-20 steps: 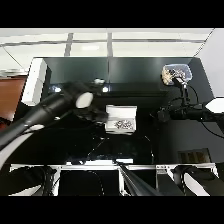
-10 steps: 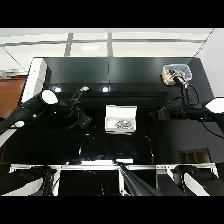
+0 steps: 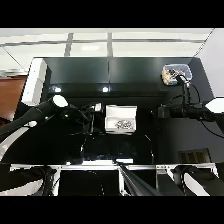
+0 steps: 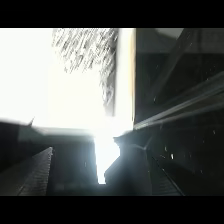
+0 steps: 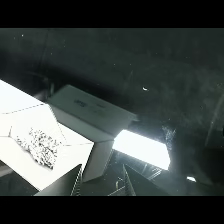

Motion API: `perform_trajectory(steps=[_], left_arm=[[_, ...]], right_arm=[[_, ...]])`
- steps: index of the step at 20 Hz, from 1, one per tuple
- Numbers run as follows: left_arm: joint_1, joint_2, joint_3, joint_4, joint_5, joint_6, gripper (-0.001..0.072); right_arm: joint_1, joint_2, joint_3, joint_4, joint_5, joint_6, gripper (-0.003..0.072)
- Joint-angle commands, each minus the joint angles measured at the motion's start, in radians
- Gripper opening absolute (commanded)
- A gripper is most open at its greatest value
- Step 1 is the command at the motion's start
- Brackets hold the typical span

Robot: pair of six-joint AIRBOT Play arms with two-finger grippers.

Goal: Fold the box and place the chain.

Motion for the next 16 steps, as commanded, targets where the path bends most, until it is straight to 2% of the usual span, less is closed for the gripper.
perform_trajectory(steps=[1,8,16], left_arm=[[-0.016,-0.035,0.000,-0.071,0.023,0.082,0.0713],[-0.055,-0.047,0.000,-0.074,0.122,0.079,0.0713],[-0.074,-0.048,0.001,-0.074,0.148,0.074,0.0709]], right_arm=[[0.001,0.000,0.000,0.001,-0.007,0.003,0.0315],[0.001,-0.001,0.000,0.001,-0.006,0.003,0.0314],[0.001,-0.001,0.000,0.001,-0.007,0.003,0.0314]])
